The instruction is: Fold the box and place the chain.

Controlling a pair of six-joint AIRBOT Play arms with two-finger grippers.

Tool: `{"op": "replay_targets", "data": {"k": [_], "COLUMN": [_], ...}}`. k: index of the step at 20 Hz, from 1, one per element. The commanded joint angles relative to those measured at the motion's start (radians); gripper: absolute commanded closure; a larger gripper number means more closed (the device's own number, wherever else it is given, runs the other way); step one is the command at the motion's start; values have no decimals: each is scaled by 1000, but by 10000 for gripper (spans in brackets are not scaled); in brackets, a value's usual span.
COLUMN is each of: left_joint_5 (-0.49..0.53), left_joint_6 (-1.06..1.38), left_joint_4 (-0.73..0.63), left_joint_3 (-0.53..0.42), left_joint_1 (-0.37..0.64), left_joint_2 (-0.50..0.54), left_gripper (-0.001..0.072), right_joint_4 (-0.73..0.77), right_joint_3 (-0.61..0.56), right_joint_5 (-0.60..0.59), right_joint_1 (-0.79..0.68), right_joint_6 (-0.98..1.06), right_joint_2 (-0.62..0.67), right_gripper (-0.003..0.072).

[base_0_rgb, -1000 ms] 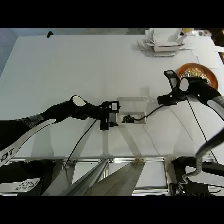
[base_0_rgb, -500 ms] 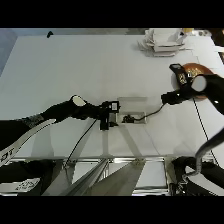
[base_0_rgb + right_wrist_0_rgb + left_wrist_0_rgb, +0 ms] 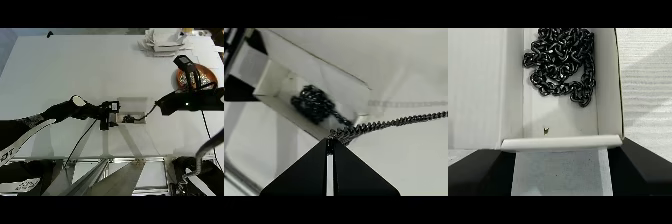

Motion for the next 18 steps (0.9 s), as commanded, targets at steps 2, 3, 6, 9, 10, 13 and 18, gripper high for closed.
{"op": "replay_targets", "data": {"k": [2,3,6,9,10,13,18], "left_joint_5": [0,0,0,-1,0,0,0], "left_joint_6": [0,0,0,0,0,0,0], "left_joint_4": [0,0,0,0,0,0,0], "left_joint_3": [0,0,0,0,0,0,0], "left_joint_1": [0,0,0,0,0,0,0], "left_joint_2": [0,0,0,0,0,0,0], "left_gripper": [505,505,505,505,505,505,505], "right_joint_4": [67,66,63,54,48,4,-37], "right_joint_3": [-4,-6,-6,-21,-34,-75,-105], "right_joint_5": [-78,-112,-180,-200,-200,-201,-209], "right_joint_1": [153,181,220,220,220,220,220], "right_joint_6": [-14,-14,-14,-14,-14,-14,-11], "right_joint_2": [36,34,16,-32,-55,-129,-269], "right_gripper": [670,670,670,669,669,669,549]}}
